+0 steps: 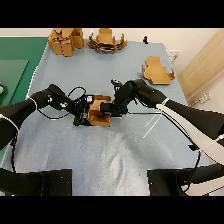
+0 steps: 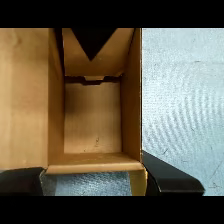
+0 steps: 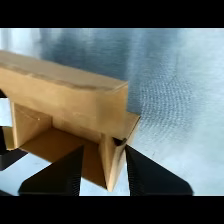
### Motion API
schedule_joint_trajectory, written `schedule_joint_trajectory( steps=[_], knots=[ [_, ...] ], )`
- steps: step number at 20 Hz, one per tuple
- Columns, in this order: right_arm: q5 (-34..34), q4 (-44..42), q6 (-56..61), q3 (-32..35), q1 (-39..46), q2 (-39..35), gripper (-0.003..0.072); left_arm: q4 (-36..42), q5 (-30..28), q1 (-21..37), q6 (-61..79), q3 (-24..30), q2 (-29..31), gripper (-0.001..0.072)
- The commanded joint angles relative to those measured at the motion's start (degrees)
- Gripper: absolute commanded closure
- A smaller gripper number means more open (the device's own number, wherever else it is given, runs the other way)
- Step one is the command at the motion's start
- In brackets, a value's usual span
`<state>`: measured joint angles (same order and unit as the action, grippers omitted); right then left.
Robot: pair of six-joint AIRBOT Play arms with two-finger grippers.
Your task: Fold the box.
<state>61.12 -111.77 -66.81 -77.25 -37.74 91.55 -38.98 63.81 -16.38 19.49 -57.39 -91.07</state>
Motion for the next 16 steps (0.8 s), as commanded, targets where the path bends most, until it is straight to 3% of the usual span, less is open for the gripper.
schedule_joint_trajectory(
  steps=[1,4,10,16],
  knots=[
    [4.96,2.99,0.63,-2.32,-0.09,-0.2,0.0306,0.07,-0.26,-0.04,-0.02,0.02,-0.04,0.0483],
    [9.84,6.23,3.5,-3.52,-0.09,-0.2,0.0306,0.04,-0.31,-0.04,-0.02,0.02,-0.04,0.0483],
    [11.43,8.07,4.96,-3.74,-0.09,-0.2,0.0306,0.02,-0.37,-0.04,-0.02,0.02,-0.04,0.0483],
    [7.02,8.7,8.87,-3.74,-0.13,0.87,0.0306,0.02,-0.42,-0.04,-0.02,0.02,-0.04,0.0483]
  ],
)
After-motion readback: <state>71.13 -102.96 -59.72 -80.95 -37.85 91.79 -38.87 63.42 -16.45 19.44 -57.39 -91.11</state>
